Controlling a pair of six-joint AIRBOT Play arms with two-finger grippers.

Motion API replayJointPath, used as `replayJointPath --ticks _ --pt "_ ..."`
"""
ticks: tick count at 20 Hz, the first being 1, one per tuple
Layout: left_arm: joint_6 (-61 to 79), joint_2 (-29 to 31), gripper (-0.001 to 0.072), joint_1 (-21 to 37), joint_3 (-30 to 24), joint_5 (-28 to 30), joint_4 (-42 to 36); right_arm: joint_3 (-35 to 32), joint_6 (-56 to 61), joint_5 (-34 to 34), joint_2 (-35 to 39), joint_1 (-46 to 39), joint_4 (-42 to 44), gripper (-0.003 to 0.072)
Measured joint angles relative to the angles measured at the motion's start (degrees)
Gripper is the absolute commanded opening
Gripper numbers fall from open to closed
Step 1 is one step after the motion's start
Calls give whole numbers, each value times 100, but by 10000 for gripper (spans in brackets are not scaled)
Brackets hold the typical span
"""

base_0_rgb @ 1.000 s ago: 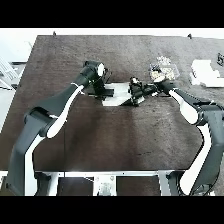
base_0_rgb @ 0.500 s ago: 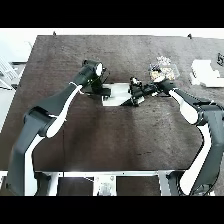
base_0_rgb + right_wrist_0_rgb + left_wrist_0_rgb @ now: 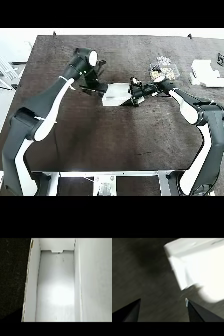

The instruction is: Fold the box and place the chain.

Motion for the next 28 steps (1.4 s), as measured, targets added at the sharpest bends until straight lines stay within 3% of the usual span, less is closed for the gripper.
replayJointPath --ticks 2,3,5,9,10,11,20,28 --pt "422 149 613 157 -20 -234 -57 2 2 0 0 0 0 456" --pt "758 184 528 275 -50 -284 -127 0 2 0 0 -2 0 457" --pt "1757 260 531 560 -153 -236 -577 0 4 0 0 0 0 457" --pt "4444 302 532 1241 -726 66 -2323 0 4 0 0 0 2 457" --pt "4994 302 563 1381 -885 146 -2610 2 4 0 0 0 0 456" --pt "5539 299 720 1486 -1064 332 -2824 0 4 0 0 0 2 457" --pt "9403 120 720 1729 -2743 2396 -4275 2 4 0 0 0 2 456" --pt "10972 9 720 1729 -3036 2813 -5329 0 4 0 0 0 2 456"
